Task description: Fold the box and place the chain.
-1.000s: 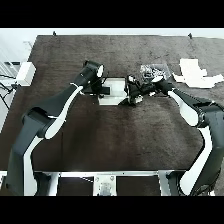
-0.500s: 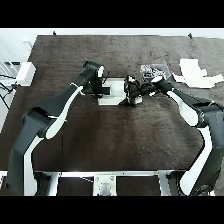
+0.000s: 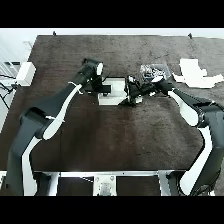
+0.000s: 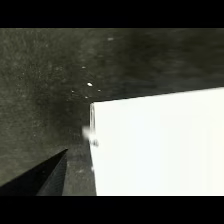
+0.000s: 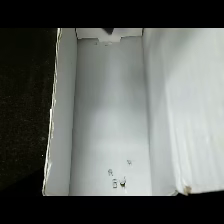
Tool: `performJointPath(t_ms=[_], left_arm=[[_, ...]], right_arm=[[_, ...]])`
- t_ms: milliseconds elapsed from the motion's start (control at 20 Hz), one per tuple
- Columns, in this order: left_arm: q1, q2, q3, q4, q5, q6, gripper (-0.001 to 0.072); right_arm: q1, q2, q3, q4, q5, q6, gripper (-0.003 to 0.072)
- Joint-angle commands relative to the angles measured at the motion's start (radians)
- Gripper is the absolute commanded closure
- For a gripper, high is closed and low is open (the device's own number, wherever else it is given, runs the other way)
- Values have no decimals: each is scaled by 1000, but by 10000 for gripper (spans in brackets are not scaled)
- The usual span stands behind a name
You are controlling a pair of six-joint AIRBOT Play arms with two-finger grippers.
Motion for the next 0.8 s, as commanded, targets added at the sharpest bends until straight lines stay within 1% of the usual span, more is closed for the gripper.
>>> performJointPath(t_ms=[0,150,250,300,350,550,600,750], left_arm=[[2,51,4,-8,-19,97,156],[26,112,3,-8,-26,171,156],[60,143,2,-32,-35,314,155],[78,154,2,-68,-48,405,112],[95,160,2,-118,-60,509,96],[163,160,1,-377,-79,877,96],[183,160,2,-407,-71,897,96],[251,161,-15,-471,-119,963,97]], right_arm=[[1,0,0,2,0,1,102],[1,0,0,2,0,1,102],[1,0,0,2,0,1,102],[1,0,0,2,0,1,102],[1,0,0,2,0,1,102],[1,0,0,2,0,1,101],[1,0,0,2,0,1,102],[1,0,0,2,0,1,102]])
